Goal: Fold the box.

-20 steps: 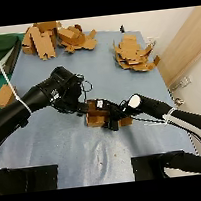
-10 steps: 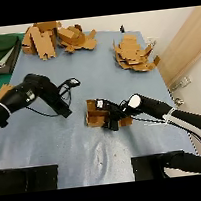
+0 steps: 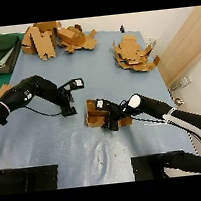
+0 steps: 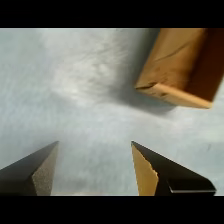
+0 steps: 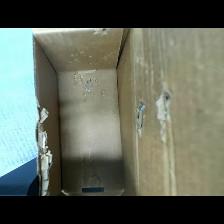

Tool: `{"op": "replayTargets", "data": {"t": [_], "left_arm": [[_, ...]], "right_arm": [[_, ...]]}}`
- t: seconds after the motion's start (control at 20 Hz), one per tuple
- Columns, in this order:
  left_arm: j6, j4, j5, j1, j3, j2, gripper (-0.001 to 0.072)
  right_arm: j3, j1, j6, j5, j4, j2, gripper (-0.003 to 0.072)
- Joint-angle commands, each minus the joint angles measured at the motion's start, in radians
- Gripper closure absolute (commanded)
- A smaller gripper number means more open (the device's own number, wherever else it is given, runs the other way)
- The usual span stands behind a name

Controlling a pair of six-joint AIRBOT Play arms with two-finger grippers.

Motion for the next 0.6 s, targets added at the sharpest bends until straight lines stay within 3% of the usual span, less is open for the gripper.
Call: {"op": "replayTargets", "data": {"t": [0.0,0.05,0.15,0.25,0.4,0.55], "left_arm": [[0.004,-0.048,0.003,-0.082,-0.012,-0.002,0.0012],[-0.007,-0.050,-0.005,-0.101,-0.012,-0.002,0.0012],[0.039,-0.059,0.018,-0.104,-0.012,-0.002,0.0205],[0.093,-0.104,0.081,-0.059,-0.013,-0.002,0.0212],[0.125,-0.250,0.140,0.096,-0.022,-0.001,0.0359],[0.126,-0.415,0.135,0.259,-0.070,-0.001,0.0358]], "right_arm": [[0.000,0.001,0.000,0.000,0.000,0.001,0.0101],[0.000,0.001,0.001,0.001,0.000,0.001,0.0101],[0.000,0.001,0.000,0.001,0.000,0.001,0.0101],[0.000,0.001,0.000,0.002,0.000,0.001,0.0101],[0.000,0.001,0.001,0.001,0.000,0.001,0.0101],[0.000,0.001,0.001,0.000,0.000,0.001,0.0101]]}}
